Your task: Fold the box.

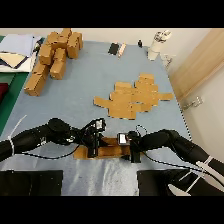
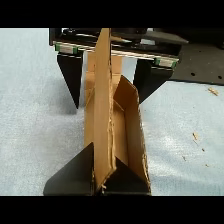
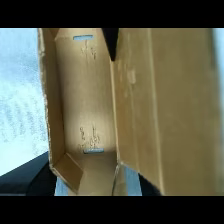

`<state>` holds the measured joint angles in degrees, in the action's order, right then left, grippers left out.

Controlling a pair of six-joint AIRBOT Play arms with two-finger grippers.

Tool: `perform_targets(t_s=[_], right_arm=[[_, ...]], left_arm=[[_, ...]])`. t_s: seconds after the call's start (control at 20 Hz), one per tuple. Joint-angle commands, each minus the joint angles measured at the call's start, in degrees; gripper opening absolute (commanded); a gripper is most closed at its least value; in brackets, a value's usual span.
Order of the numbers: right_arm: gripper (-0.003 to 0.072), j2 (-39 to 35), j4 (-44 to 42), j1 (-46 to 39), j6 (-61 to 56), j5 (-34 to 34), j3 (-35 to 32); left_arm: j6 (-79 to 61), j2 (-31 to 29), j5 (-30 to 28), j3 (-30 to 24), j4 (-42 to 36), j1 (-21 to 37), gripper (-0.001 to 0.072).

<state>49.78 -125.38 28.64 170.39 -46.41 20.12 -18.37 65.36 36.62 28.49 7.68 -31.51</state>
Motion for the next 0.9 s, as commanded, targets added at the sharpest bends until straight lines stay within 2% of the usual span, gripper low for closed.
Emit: perform_targets(t_s=[0.0,0.4,0.5,0.6,0.7,0.85], right_arm=[[0.0707,1.7,-0.7,0.1,1.7,0.4,0.0],[0.0694,2.7,-0.2,1.1,1.7,0.5,-0.1],[0.0642,2.8,-0.2,1.1,1.7,0.5,-0.1],[0.0635,2.8,-0.2,1.1,1.7,0.5,-0.1],[0.0495,2.8,-0.2,1.1,1.7,0.4,-0.1],[0.0494,2.8,-0.2,1.1,1.7,0.4,-0.1]], left_arm=[[0.0,0.0,0.0,0.0,0.0,0.1,0.0012],[0.0,0.0,-0.1,0.0,0.0,0.1,0.0013],[0.0,0.0,0.0,0.0,0.0,0.1,0.0012],[0.0,0.0,0.0,0.0,0.0,0.1,0.0012],[0.0,0.0,0.0,0.0,0.0,0.1,0.0012],[0.0,0.0,0.0,0.0,0.0,0.1,0.0013]])
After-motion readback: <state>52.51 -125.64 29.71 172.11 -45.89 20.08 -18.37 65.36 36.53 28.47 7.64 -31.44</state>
